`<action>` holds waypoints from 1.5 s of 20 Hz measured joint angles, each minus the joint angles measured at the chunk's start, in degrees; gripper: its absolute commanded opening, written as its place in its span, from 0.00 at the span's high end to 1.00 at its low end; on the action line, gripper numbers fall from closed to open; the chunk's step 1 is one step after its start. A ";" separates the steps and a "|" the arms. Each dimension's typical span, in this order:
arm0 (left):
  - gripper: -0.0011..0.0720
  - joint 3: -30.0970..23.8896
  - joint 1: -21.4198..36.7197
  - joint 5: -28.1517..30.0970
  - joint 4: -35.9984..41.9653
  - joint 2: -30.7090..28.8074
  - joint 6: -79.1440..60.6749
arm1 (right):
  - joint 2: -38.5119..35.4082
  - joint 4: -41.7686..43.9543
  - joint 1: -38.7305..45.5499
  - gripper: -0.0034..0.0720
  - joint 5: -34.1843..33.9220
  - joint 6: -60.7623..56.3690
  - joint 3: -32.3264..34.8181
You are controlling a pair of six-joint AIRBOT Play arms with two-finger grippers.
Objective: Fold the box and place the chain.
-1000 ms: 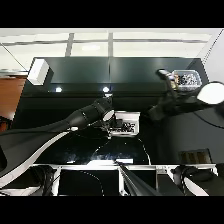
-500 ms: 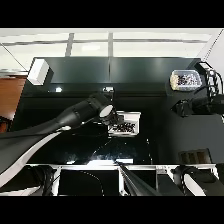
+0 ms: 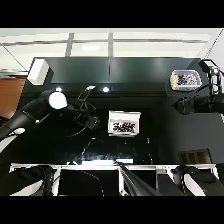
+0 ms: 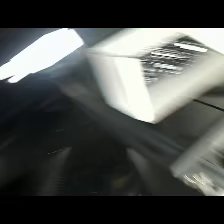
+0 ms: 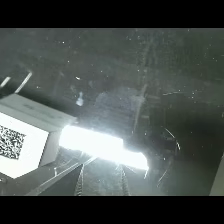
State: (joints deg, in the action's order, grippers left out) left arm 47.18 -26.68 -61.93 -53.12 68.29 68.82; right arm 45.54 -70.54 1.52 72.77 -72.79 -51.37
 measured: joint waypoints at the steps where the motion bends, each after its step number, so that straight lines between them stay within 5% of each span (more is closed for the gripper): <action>1: 0.01 -3.08 3.32 0.72 7.58 -0.28 -11.54 | 0.00 -0.02 0.00 0.55 -0.46 -0.02 0.09; 5: 0.01 -9.31 8.48 5.92 22.47 0.35 -52.06 | 0.00 -0.04 0.02 0.55 -2.38 -0.02 0.33; 10: 0.01 -10.97 5.88 12.41 26.64 4.04 -81.68 | 0.00 -0.07 0.02 0.55 -4.83 -0.02 0.37; 17: 0.01 -8.48 2.16 14.58 27.41 9.40 -90.99 | 0.00 -0.07 0.02 0.55 -7.04 -0.02 0.37; 30: 0.01 -6.38 -0.31 13.92 20.22 11.65 -85.74 | 0.00 -0.07 0.02 0.55 -6.86 -0.02 0.37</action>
State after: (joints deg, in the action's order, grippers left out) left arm 40.80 -26.98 -48.01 -32.91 79.94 -16.93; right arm 45.54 -70.61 1.54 65.91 -72.82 -51.00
